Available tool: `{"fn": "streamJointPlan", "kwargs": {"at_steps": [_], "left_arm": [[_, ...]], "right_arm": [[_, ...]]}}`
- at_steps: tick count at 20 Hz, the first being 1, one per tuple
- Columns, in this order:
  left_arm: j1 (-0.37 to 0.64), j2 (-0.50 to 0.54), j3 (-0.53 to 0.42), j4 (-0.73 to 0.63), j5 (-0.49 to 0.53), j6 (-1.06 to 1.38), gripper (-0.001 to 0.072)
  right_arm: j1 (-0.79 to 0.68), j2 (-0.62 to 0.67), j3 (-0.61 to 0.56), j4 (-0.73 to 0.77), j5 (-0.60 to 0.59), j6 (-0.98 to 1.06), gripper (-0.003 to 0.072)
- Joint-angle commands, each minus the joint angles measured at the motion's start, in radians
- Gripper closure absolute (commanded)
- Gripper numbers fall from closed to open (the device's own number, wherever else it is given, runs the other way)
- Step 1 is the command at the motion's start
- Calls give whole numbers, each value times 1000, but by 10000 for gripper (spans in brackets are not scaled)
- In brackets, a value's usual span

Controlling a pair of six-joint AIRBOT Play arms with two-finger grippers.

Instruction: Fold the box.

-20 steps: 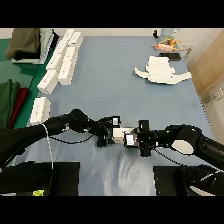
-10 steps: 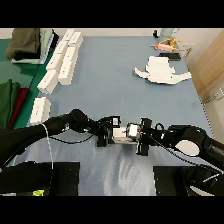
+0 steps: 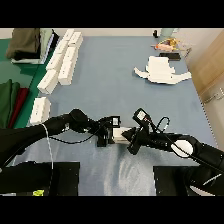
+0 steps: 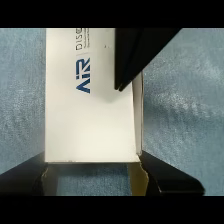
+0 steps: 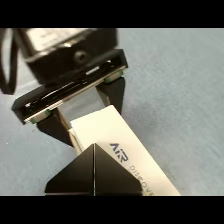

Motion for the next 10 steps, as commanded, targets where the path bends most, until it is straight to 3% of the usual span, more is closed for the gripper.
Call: {"fn": "streamJointPlan", "kwargs": {"at_steps": [1, 10], "left_arm": [[0, -1, 1, 0, 0, 0, 287], [0, -1, 1, 0, 0, 0, 287]], "right_arm": [[1, -16, -36, 56, -73, 6, 685], [1, -25, -128, 89, -108, 6, 686]]}}
